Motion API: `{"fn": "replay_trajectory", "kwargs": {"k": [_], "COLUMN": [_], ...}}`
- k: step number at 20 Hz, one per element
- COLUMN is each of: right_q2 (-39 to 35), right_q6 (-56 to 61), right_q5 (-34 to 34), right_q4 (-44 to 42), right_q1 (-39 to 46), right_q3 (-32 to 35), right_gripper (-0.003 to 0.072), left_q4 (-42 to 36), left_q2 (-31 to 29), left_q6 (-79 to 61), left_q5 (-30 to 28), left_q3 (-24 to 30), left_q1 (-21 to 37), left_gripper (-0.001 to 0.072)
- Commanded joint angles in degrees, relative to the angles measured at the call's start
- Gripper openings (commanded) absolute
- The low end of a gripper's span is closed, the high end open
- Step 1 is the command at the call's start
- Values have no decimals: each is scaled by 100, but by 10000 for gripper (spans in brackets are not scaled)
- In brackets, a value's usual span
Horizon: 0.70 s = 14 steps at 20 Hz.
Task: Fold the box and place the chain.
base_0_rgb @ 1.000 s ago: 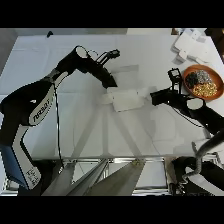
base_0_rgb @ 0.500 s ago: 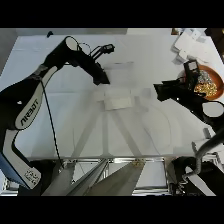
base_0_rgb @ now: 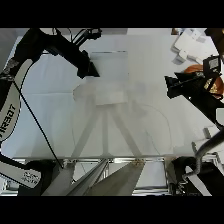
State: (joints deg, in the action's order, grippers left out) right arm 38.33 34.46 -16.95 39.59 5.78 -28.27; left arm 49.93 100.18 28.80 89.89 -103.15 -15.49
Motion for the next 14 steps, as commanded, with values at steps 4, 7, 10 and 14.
{"fn": "replay_trajectory", "kwargs": {"k": [4, 7, 10, 14], "right_q2": [-39, -39, -39, -39], "right_q6": [2, 2, 2, 2], "right_q5": [39, 39, 39, 42], "right_q4": [28, 28, 28, 28], "right_q1": [7, 7, 7, 7], "right_q3": [-7, -7, -7, -7], "right_gripper": [443, 443, 443, 443], "left_q4": [-96, -103, -164, -837], "left_q2": [-170, -142, -55, -55], "left_q6": [-13, -42, -396, -1508], "left_q5": [345, 13, -424, -730], "left_q3": [0, 94, 520, 1425], "left_q1": [66, 85, 4, -37], "left_gripper": [9, 10, 11, 11]}}
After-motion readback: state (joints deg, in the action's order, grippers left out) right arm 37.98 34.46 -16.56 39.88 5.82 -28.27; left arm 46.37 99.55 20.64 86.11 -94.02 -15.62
